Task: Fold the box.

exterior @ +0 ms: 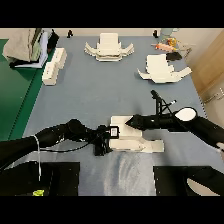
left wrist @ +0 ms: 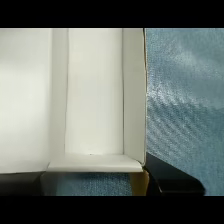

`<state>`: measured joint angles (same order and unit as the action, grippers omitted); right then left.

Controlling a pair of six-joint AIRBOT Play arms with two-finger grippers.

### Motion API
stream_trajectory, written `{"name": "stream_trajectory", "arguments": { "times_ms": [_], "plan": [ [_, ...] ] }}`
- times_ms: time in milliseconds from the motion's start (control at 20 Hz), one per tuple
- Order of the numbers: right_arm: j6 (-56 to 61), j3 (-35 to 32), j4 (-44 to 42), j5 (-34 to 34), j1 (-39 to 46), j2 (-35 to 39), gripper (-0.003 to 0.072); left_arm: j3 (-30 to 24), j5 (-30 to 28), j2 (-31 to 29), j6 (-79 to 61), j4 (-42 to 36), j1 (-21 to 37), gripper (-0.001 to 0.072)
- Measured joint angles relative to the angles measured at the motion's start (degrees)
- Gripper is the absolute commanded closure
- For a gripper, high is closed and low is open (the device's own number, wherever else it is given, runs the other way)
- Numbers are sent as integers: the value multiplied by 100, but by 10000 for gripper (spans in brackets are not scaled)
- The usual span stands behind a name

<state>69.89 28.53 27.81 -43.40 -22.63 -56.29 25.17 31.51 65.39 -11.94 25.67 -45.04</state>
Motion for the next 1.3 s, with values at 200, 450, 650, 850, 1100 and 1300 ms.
{"name": "stream_trajectory", "arguments": {
  "times_ms": [200, 450, 650, 850, 1100, 1300],
  "plan": [
    [-361, 205, 142, 37, -177, -868, 490, 0, -2, -2, 20, -9, 2, 192],
    [-667, 273, 205, 70, -369, -1237, 490, 0, -2, -2, 17, -17, 2, 193],
    [-756, 369, 264, 70, -411, -1104, 490, 0, -11, -2, -17, 15, 2, 192],
    [-833, 514, 297, -203, -417, -385, 490, 0, -9, 0, -26, 17, 0, 193],
    [-1202, 557, 922, -1248, -446, 984, 281, 0, -7, 0, -9, 7, 0, 192],
    [-1585, 304, 2218, -2184, -457, 1792, 75, 0, -2, 0, -7, 2, 0, 193]
  ]
}}
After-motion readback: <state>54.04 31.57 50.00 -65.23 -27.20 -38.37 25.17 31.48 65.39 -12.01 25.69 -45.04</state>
